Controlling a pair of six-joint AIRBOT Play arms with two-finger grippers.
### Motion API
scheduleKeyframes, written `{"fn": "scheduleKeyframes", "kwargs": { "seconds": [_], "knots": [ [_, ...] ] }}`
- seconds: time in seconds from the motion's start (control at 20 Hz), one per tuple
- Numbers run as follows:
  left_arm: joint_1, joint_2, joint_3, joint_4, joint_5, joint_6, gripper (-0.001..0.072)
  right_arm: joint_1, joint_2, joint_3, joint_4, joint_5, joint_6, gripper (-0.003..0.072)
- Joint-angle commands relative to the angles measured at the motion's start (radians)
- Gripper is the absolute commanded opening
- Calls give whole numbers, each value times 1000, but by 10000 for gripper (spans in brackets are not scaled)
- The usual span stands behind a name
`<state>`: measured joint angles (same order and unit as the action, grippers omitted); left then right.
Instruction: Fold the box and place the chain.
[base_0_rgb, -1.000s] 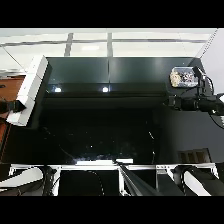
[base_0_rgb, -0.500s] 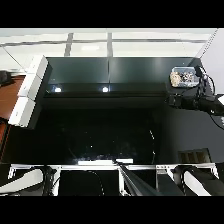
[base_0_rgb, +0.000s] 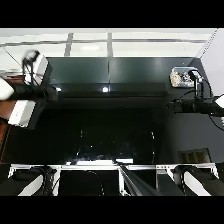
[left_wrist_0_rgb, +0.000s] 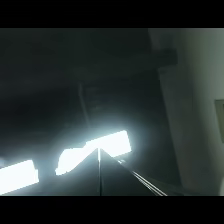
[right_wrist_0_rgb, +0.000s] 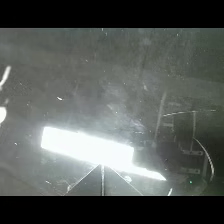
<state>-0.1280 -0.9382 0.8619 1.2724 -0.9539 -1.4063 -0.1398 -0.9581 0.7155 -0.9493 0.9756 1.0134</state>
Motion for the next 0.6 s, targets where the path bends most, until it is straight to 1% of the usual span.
{"fn": "scheduleKeyframes", "kwargs": {
  "seconds": [0.0,0.25,0.55],
  "knots": [
    [-69,113,-209,14,171,-66,26,1,-1,0,-13,8,-4,18],
    [-11,114,-216,29,167,-64,27,1,-1,0,-13,8,-4,18],
    [-8,114,-216,28,167,-64,27,1,-1,0,-13,8,-4,18]
  ]
}}
